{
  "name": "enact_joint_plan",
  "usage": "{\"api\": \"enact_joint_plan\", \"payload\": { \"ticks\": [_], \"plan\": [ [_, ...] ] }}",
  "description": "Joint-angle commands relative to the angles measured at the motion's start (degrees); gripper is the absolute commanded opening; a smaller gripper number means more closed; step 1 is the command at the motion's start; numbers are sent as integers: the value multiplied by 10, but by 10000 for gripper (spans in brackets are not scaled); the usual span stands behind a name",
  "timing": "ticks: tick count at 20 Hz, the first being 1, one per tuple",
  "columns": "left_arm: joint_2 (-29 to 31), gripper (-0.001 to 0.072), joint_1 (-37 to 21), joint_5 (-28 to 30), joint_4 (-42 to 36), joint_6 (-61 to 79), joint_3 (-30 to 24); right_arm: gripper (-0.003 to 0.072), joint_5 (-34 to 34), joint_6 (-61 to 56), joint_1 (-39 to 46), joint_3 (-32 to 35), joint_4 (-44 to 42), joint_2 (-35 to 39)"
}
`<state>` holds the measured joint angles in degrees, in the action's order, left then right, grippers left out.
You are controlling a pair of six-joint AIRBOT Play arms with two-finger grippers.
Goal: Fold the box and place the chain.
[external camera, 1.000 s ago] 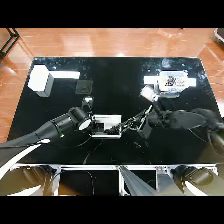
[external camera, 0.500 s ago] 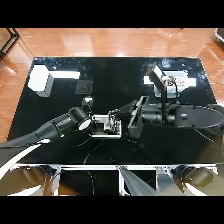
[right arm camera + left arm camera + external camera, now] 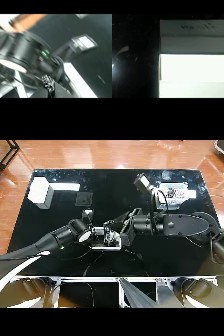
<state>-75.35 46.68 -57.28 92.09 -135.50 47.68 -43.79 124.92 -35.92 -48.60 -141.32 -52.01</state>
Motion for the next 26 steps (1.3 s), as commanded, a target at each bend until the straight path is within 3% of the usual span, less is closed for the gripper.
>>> {"api": "enact_joint_plan", "payload": {
  "ticks": [1, 6, 7, 8, 9, 15, 16, 17, 18, 19, 20, 21, 22, 26],
  "plan": [
    [0, 23, 0, 1, 0, 0, 0, 19, -25, -45, 3, 23, 59, -16],
    [0, 23, 0, 12, -1, 0, 0, 20, 35, -45, -41, 28, 17, -87],
    [0, 23, 0, 12, -3, 0, 0, 167, 36, -45, -46, 28, 19, -91],
    [0, 23, 0, 12, -5, 0, 0, 406, 32, -50, -44, 27, 19, -91],
    [0, 23, 0, 12, -7, 0, 0, 497, 16, -56, -33, 25, 19, -89],
    [0, 23, 0, 13, -13, 0, 1, 472, -212, -78, 148, 24, 89, 11],
    [0, 23, 0, 14, -13, -1, 2, 516, -241, -88, 184, 24, 119, 33],
    [0, 22, 0, 16, -13, -5, 4, 654, -259, -107, 216, 25, 148, 49],
    [0, 24, 0, 16, -11, -12, 7, 705, -273, -124, 245, 25, 175, 60],
    [0, 98, 0, 17, -10, -13, 11, 705, -288, -127, 270, 25, 189, 63],
    [0, 365, 0, 16, -9, -12, 17, 704, -299, -127, 289, 25, 192, 63],
    [0, 588, 0, 12, -9, -11, 24, 704, -301, -127, 303, 25, 192, 63],
    [1, 627, 0, -1, -9, -4, 33, 704, -301, -127, 310, 25, 190, 63],
    [26, 624, 1, -87, -9, 83, 70, 703, -269, -127, 312, 25, 183, 63]
  ]
}}
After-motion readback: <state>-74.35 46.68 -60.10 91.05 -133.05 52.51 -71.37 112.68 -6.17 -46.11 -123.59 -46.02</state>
